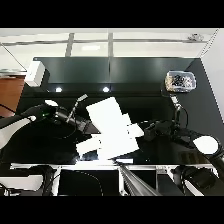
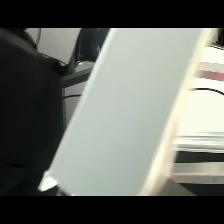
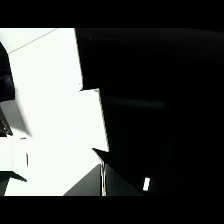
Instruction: Fold the box and place the chain.
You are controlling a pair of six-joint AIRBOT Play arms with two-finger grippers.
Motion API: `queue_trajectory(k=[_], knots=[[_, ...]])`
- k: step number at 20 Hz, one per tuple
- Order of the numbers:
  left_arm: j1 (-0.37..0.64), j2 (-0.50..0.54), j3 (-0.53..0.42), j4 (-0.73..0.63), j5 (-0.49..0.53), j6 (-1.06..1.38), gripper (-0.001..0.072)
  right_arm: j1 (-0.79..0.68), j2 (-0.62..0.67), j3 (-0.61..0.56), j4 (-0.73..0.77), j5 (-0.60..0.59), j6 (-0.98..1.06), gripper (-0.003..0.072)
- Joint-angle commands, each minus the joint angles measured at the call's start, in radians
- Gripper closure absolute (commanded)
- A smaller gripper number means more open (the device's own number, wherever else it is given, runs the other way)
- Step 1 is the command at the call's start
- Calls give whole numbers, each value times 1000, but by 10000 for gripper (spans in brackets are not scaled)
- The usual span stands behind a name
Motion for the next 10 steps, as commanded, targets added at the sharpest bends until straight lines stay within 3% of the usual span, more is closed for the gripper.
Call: queue_trajectory(k=[1,3,4,5,6,10], knots=[[-11,0,1,-11,5,18,466,0,1,-1,-2,2,-1,676],[-5,0,1,-10,9,22,684,0,1,0,-4,5,0,671],[-2,0,1,-10,4,22,684,0,1,0,-4,6,0,508],[2,0,1,-5,2,22,684,-9,2,1,-20,5,0,116],[6,0,1,9,-1,21,685,-27,2,11,-55,11,0,16],[3,1,6,27,-42,21,689,-208,2,164,-246,199,30,17]])
